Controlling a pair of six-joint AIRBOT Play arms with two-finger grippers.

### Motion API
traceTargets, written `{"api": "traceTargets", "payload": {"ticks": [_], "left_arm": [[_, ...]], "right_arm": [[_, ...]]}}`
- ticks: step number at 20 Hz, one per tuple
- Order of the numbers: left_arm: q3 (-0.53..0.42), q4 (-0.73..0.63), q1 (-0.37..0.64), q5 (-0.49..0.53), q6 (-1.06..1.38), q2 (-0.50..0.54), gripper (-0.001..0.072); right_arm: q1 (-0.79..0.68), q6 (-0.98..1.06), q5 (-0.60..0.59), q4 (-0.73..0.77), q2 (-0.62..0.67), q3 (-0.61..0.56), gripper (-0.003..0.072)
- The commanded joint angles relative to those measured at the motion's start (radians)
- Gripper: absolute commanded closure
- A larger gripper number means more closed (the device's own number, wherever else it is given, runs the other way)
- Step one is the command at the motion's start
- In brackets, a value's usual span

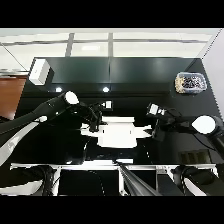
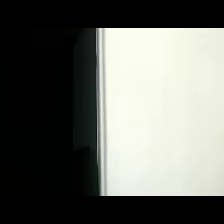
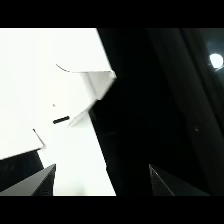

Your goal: Fold the box and place the chain.

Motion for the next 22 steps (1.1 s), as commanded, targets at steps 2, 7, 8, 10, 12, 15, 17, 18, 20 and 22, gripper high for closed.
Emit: {"api": "traceTargets", "payload": {"ticks": [2,7,8,10,12,15,17,18,20,22], "left_arm": [[-0.002,0.014,-0.011,0.041,0.022,-0.021,0.0681],[-0.002,0.016,-0.011,0.042,0.022,-0.021,0.0682],[-0.002,0.016,-0.011,0.042,0.022,-0.021,0.0681],[-0.002,0.016,-0.011,0.043,0.022,-0.018,0.0682],[-0.002,0.016,-0.011,0.051,0.022,-0.01,0.0683],[-0.002,0.021,-0.011,0.073,0.022,-0.005,0.0683],[-0.002,0.028,-0.011,0.075,0.022,-0.005,0.0683],[-0.002,0.028,-0.011,0.074,0.022,-0.005,0.0683],[-0.002,0.027,-0.011,0.072,0.022,-0.005,0.0683],[-0.002,0.027,-0.011,0.072,0.022,-0.005,0.0683]], "right_arm": [[0.074,-0.046,-0.01,-0.006,-0.066,-0.014,0.0016],[0.114,-0.103,-0.04,-0.007,-0.154,-0.066,0.0017],[0.114,-0.126,-0.037,0.0,-0.165,-0.074,0.0016],[0.114,-0.161,-0.034,0.018,-0.178,-0.081,0.0017],[0.114,-0.175,-0.032,0.027,-0.183,-0.085,0.0017],[0.114,-0.197,-0.026,0.077,-0.184,-0.107,0.0017],[0.133,-0.216,-0.061,0.149,-0.184,-0.127,0.0017],[0.151,-0.216,-0.101,0.183,-0.184,-0.139,0.0017],[0.211,-0.22,-0.207,0.227,-0.184,-0.162,0.0017],[0.263,-0.22,-0.291,0.246,-0.183,-0.169,0.0017]]}}
